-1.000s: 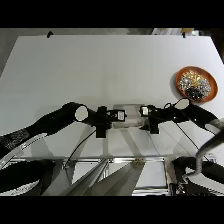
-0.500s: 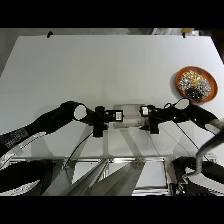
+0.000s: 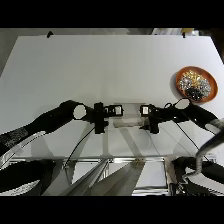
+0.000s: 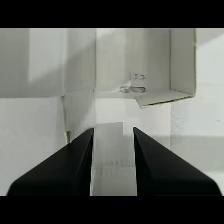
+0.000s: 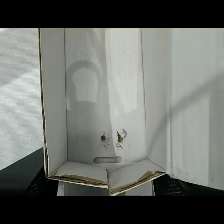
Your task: Fold the box and place the chain.
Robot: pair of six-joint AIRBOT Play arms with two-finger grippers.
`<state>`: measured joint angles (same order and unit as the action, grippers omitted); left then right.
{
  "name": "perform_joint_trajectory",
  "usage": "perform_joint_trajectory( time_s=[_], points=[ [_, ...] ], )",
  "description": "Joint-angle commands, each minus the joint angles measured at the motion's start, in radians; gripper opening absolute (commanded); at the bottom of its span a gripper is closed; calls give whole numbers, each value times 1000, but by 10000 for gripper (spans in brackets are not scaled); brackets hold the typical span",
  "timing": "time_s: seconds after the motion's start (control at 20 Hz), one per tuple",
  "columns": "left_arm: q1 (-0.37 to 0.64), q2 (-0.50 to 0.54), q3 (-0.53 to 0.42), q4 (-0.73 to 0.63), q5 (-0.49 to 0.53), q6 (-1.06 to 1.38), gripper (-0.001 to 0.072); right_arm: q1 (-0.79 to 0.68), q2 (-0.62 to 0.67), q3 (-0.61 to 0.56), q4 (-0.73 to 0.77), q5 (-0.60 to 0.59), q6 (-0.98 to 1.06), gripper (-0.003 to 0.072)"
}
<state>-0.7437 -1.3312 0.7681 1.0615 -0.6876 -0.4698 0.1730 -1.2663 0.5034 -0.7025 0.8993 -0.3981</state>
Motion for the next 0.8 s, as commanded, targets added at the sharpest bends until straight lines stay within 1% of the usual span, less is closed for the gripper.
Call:
perform_joint_trajectory(
  time_s=[0.0, 0.05, 0.1, 0.2, 0.3, 0.4, 0.45, 0.5, 0.7, 0.75],
  points=[
    [12, 0, 0, 64, -66, -143, 290, 0, 1, 0, 0, 2, 0, 341],
    [22, 0, 0, 81, -89, -141, 290, 0, 1, 0, 0, 2, 0, 341],
    [30, 0, 0, 81, -88, -137, 290, 0, 1, 0, 0, 2, 0, 341],
    [34, 0, 0, 77, -50, -79, 292, 0, 1, 0, 0, 2, 0, 341],
    [29, -1, 0, 28, -6, 80, 292, 0, 1, 0, 0, 2, 0, 341],
    [17, -1, 0, -36, 4, 282, 291, 0, 1, 0, 0, 2, 0, 341],
    [10, -2, 0, -59, 5, 341, 289, 0, 1, 0, 0, 2, 0, 341],
    [6, -4, 0, -69, 6, 359, 269, 0, 1, 0, 0, 2, 0, 341],
    [-13, -46, 0, -129, 1, 357, 262, 0, 1, 0, 0, 2, 0, 341],
    [-21, -55, 0, -137, 6, 358, 213, 0, 1, 0, 0, 2, 0, 341]
  ],
)
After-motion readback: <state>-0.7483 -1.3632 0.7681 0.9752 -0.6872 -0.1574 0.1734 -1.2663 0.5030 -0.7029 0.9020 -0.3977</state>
